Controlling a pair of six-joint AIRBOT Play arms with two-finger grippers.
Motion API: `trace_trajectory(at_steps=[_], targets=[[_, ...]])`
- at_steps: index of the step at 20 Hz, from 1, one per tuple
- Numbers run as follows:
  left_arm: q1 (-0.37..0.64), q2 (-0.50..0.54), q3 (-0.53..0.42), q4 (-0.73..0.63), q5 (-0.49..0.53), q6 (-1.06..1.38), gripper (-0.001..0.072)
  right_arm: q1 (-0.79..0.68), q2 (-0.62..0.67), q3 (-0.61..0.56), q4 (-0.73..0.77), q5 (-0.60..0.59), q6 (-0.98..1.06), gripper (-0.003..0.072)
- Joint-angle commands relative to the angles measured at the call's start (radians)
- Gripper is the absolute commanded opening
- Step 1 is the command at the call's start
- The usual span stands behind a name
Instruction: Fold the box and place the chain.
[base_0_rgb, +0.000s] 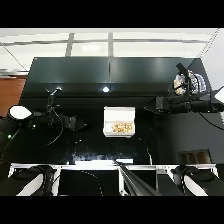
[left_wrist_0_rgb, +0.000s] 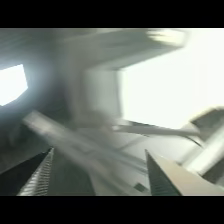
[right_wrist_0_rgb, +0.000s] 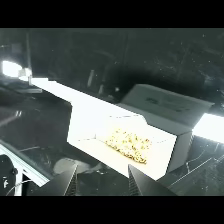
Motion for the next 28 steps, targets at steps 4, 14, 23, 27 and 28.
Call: trace_trajectory(at_steps=[4, 14, 23, 27, 28], targets=[[-0.171, -0.093, 0.006, -0.095, 0.071, 0.966, 0.0719, 0.000, 0.001, 0.000, -0.019, 0.007, 0.013, 0.0383], [-0.283, -0.373, 0.175, -0.086, 0.143, 1.201, 0.0713, 0.001, 0.001, 0.000, -0.018, 0.006, 0.038, 0.0384], [-0.350, -0.406, 0.179, -0.066, 0.176, 1.175, 0.0713, 0.001, 0.001, 0.000, -0.018, 0.006, 0.038, 0.0383], [-0.368, -0.406, 0.179, -0.069, 0.179, 1.167, 0.0713, 0.001, 0.001, 0.000, -0.018, 0.001, 0.038, 0.0384], [-0.370, -0.406, 0.179, -0.071, 0.185, 1.158, 0.0713, 0.001, 0.001, 0.000, -0.019, 0.001, 0.038, 0.0384]])
